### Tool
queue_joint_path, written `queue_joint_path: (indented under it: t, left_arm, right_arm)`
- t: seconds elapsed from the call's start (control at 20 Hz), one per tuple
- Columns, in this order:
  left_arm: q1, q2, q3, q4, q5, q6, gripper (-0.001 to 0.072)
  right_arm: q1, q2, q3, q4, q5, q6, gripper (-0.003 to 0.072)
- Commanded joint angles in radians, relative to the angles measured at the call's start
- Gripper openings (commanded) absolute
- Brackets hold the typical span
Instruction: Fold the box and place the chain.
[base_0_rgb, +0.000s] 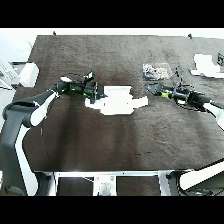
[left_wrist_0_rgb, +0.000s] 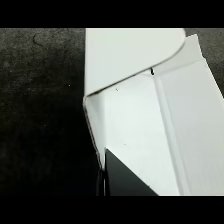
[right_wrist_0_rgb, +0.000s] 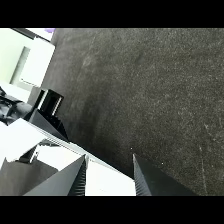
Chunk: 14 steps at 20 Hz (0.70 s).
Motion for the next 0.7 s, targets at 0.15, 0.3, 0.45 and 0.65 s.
queue_joint_path:
  t: [0.15,0.3,0.45,0.65]
  left_arm:
    - [0.0,-0.005,-0.001,-0.001,-0.012,0.003,0.0021]
    - [0.0,-0.005,0.0,-0.002,-0.013,0.003,0.0022]
    - [0.0,-0.005,-0.001,-0.002,-0.014,0.002,0.0022]
    - [0.0,-0.005,0.0,-0.002,-0.014,0.002,0.0022]
  right_arm:
    - [0.0,0.001,-0.003,0.0,0.029,-0.068,0.0338]
    - [-0.001,0.008,-0.003,0.0,0.145,-0.125,0.0338]
    - [0.001,0.051,-0.021,0.0,0.245,-0.148,0.0337]
    - [0.002,0.222,-0.145,-0.027,0.235,-0.245,0.0336]
